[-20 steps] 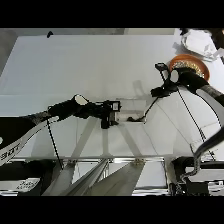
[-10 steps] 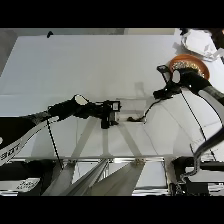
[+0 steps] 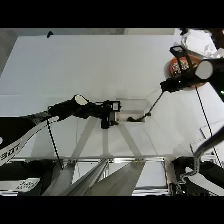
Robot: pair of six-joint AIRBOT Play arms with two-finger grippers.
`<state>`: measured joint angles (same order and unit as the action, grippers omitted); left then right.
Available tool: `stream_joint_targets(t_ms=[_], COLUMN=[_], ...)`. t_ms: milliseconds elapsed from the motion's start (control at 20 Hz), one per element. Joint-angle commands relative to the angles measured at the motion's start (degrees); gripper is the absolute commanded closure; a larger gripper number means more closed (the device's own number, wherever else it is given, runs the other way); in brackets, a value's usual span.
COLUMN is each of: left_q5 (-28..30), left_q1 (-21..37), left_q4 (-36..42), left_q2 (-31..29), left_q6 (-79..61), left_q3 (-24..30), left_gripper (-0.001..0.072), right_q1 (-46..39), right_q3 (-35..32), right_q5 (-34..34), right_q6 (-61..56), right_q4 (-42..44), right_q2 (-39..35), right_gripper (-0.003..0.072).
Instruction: Fold the box and place the chain.
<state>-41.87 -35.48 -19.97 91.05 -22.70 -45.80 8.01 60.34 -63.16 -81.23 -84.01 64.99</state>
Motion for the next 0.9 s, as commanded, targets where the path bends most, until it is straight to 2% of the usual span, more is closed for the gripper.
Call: stream_joint_targets(t_ms=[0,200,350,550,850], left_q5=[0.02,0.02,0.02,0.02,0.02], left_q1=[0.04,0.04,0.04,0.04,0.04], left_q4=[-0.02,-0.02,-0.02,-0.02,-0.02], left_q2=[-0.04,-0.04,-0.04,-0.04,-0.04], left_q6=[-0.02,-0.02,0.0,-0.02,-0.02], left_q3=[-0.02,-0.02,-0.02,-0.02,-0.02], left_gripper=[0.0396,0.0396,0.0396,0.0396,0.0396], right_q1=[0.02,0.02,0.02,0.02,0.02], right_q3=[0.0,0.0,0.0,0.0,0.0], right_q5=[-5.07,-6.99,-7.67,-8.81,-9.22], right_q6=[4.9,6.43,6.8,8.52,15.04], right_q4=[9.2,12.87,16.96,25.64,42.4], right_q2=[-9.94,-19.71,-24.39,-27.45,-27.85], right_gripper=[0.0677,0.0677,0.0677,0.0677,0.0675])
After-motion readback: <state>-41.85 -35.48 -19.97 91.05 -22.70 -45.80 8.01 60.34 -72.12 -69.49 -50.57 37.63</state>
